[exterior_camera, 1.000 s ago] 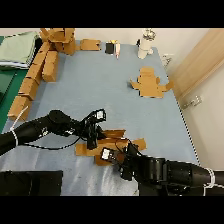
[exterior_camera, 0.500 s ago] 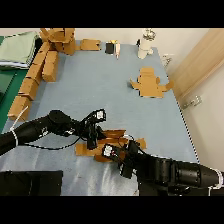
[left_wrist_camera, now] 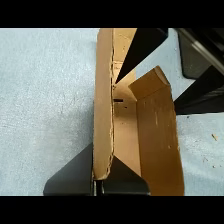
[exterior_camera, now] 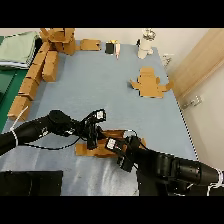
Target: Fold the box.
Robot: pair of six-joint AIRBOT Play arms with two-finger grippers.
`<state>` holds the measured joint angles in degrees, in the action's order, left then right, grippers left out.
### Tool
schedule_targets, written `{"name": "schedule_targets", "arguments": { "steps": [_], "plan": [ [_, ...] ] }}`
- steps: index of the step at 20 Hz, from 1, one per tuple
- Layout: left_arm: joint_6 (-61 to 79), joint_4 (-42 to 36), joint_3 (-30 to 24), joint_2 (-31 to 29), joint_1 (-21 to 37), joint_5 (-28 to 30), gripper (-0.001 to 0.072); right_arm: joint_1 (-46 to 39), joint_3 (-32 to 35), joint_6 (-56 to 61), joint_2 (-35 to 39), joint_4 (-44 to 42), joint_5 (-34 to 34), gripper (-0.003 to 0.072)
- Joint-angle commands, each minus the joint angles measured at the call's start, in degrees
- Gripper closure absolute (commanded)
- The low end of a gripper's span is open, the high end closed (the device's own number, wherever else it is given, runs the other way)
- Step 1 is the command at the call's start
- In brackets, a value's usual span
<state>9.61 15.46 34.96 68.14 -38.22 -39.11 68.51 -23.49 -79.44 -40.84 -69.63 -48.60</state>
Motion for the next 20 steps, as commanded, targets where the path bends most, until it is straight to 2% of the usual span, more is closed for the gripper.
{"name": "schedule_targets", "arguments": {
  "steps": [1, 6, 10, 12, 14, 17, 20],
  "plan": [
    [0.0, 0.0, 0.0, 0.0, 0.0, 0.0, 0.0696, -2.7, 2.3, -4.9, 3.6, -4.7, 3.3, -0.0032],
    [0.0, 0.0, 0.0, 0.0, 0.0, 0.0, 0.0696, -5.3, 4.7, -10.8, 12.5, -5.7, 3.1, -0.0032],
    [0.0, 0.0, 0.0, 0.0, 0.0, 0.0, 0.0696, -10.0, 5.0, -16.8, 11.9, -6.9, 6.1, -0.0032],
    [0.0, 0.0, 0.0, 0.0, 0.0, 0.0, 0.0696, -15.1, 5.0, -26.2, 11.5, -13.7, 8.0, -0.0032],
    [0.0, 0.0, 0.0, 0.0, 0.0, 0.0, 0.0696, -21.9, 4.6, -40.9, 10.7, -25.6, 8.1, -0.0032],
    [0.0, 0.0, 0.0, 0.0, 0.0, 0.0, 0.0696, -32.2, 3.2, -59.7, 8.6, -40.5, 5.2, -0.0032],
    [0.0, 0.0, 0.0, 0.0, 0.0, 0.0, 0.0696, -37.6, 1.2, -70.4, 4.5, -46.4, 1.0, -0.0032]
  ]
}}
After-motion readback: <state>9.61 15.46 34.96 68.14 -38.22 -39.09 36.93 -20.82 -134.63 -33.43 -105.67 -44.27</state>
